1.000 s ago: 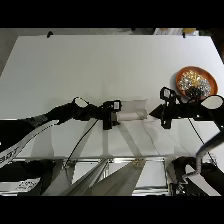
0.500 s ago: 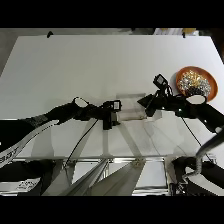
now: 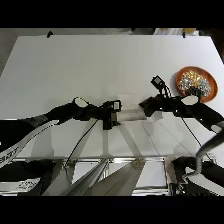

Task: Fold the box and place the chain.

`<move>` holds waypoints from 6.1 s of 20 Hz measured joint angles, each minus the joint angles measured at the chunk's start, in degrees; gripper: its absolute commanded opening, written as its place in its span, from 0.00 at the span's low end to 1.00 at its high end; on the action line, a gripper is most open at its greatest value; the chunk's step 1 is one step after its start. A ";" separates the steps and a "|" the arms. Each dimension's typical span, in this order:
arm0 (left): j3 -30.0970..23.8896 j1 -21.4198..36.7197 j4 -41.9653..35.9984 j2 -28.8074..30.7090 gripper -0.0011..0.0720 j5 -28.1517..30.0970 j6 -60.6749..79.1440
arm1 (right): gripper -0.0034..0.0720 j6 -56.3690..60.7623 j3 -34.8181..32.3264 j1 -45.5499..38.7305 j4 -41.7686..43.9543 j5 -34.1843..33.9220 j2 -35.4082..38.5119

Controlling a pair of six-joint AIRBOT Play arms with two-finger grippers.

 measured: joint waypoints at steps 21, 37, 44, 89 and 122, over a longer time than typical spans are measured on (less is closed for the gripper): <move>0.00 0.00 -0.04 0.00 0.30 0.17 -0.02 | 0.24 -30.38 -0.07 -1.33 -25.49 11.67 5.40; 0.00 0.00 -0.04 0.00 0.30 0.20 0.00 | 0.33 -35.19 -0.37 -0.72 -13.60 10.71 2.36; 0.00 0.00 0.02 0.02 0.30 0.15 0.04 | 0.44 -35.15 -0.57 1.49 -10.38 9.92 -1.27; 0.00 0.00 -0.04 0.00 0.30 0.00 -0.04 | 0.36 35.23 -2.56 -13.51 -4.35 19.04 4.00; 0.00 0.00 -0.04 0.02 0.30 0.00 -0.04 | 0.34 93.92 17.92 20.20 -52.48 18.32 -6.60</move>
